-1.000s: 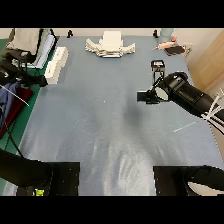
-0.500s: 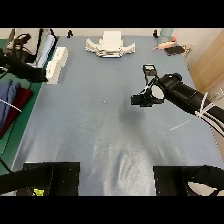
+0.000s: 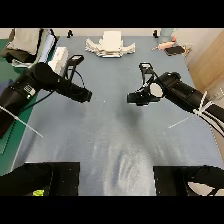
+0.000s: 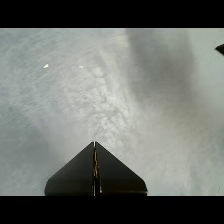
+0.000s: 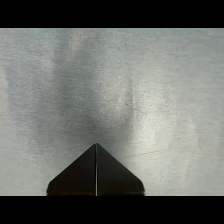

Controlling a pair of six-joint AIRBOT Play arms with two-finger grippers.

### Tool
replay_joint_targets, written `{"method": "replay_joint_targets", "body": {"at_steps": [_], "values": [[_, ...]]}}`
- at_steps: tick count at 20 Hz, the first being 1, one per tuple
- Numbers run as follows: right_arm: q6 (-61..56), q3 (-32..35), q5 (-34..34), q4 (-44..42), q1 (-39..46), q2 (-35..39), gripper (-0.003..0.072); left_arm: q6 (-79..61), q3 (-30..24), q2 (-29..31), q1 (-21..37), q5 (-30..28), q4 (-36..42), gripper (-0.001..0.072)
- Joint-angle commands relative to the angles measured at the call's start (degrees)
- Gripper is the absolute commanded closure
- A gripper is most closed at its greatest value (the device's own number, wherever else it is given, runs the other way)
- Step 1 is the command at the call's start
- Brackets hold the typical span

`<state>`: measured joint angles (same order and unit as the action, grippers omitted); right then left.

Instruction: Fold the box.

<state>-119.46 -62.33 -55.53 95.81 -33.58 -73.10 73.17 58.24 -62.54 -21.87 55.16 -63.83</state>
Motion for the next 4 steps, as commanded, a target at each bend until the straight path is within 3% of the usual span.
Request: {"method": "replay_joint_targets", "body": {"at_steps": [1, 4], "values": [[0.2, -0.1, 0.1, -0.1, 0.0, 0.0, 0.0685, 1.9, -2.1, 0.2, -5.0, -5.2, 0.0, 0.0691], [0.2, -0.1, 0.1, -0.1, 0.0, 0.0, 0.0685, 1.9, -2.1, 0.2, -4.9, -5.2, 0.0, 0.0691]]}}
